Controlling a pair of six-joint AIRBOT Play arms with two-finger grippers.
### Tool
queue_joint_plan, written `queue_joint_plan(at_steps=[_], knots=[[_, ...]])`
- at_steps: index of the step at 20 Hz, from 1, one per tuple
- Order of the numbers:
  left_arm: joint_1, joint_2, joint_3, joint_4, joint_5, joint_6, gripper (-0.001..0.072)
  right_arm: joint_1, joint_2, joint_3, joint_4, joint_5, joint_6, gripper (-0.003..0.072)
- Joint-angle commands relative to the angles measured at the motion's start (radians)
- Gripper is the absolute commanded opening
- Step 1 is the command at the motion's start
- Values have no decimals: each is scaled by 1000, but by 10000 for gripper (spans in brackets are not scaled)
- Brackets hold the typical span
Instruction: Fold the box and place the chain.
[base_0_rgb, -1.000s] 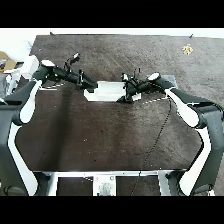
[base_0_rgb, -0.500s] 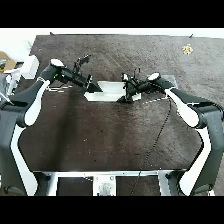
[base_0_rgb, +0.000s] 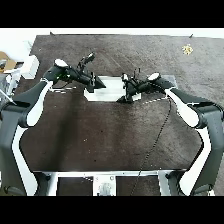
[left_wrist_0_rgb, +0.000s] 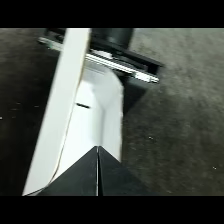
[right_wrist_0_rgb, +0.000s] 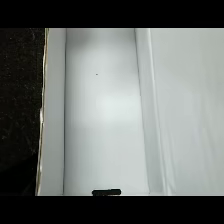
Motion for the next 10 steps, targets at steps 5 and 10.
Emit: queue_joint_plan(at_steps=[5,10], knots=[[-2,-2,0,6,206,-28,11,1,0,0,0,0,0,429],[-2,-19,0,34,253,-86,11,1,0,0,0,0,0,429]])
